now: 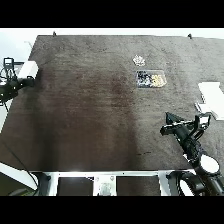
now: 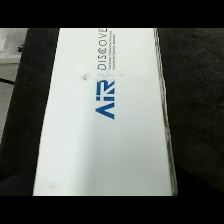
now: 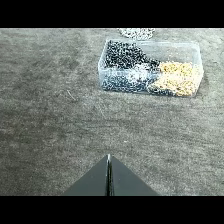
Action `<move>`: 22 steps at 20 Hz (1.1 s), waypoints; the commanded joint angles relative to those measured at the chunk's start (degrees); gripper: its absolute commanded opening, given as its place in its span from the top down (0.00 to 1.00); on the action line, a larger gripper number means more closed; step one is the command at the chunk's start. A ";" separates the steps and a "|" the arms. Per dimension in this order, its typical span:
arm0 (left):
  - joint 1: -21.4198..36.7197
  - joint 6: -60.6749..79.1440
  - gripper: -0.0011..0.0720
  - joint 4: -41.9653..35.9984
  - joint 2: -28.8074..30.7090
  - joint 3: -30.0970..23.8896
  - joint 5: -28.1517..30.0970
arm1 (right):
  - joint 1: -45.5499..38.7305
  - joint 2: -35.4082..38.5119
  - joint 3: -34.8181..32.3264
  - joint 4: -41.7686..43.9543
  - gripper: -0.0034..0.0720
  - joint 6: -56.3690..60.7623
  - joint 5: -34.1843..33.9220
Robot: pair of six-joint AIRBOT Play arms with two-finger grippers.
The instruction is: Fold the box and place the chain.
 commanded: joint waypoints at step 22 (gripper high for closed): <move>0.04 7.41 0.00 -6.88 5.03 0.20 -0.24 | 0.02 0.04 -0.02 0.02 0.95 0.02 0.00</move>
